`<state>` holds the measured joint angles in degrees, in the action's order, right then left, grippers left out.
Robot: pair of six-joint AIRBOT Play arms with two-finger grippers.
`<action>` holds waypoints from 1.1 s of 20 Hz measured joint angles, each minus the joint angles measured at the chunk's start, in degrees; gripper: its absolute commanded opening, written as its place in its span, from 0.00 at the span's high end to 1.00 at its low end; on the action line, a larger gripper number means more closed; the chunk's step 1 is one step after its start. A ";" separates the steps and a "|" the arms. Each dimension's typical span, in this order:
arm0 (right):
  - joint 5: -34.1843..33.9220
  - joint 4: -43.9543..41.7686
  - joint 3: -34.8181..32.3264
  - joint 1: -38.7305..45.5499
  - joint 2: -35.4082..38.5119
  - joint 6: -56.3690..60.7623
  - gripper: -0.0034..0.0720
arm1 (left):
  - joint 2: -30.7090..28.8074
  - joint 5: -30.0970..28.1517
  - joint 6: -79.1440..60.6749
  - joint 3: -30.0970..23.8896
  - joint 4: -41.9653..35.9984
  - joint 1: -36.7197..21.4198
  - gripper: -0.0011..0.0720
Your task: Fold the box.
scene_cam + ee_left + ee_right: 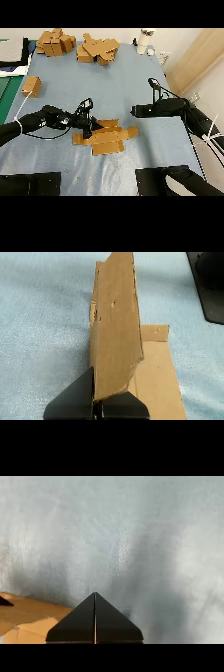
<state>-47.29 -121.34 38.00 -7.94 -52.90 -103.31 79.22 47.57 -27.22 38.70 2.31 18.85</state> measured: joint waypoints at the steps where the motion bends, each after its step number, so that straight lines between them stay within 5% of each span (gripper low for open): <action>1: -1.62 2.32 -0.02 -1.25 0.57 3.41 0.95 | 0.00 -0.02 0.00 0.00 0.00 0.00 0.97; 7: -12.44 15.10 -0.63 -17.81 7.23 19.37 0.95 | 0.00 0.00 0.00 0.00 0.02 0.07 0.97; 12: -11.93 28.13 -7.21 -38.42 14.75 21.59 0.95 | 0.00 0.00 0.02 0.00 0.02 0.07 0.97; 13: -10.69 30.69 -9.51 -42.49 16.31 20.11 0.74 | 0.00 0.00 0.02 0.00 0.02 0.07 0.97; 14: -9.11 32.63 -11.87 -46.12 17.44 17.84 0.38 | 0.00 -0.02 0.02 0.00 0.02 0.07 0.97; 15: -7.26 34.14 -13.88 -48.83 18.10 15.56 0.29 | 0.00 0.00 0.02 0.00 0.02 0.07 0.97; 22: 5.60 43.98 -19.87 -55.67 12.94 4.72 0.31 | 0.00 0.00 0.02 0.00 0.02 0.07 0.97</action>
<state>-41.69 -77.36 18.13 -63.61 -39.97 -98.59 79.22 47.57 -27.20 38.70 2.33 18.92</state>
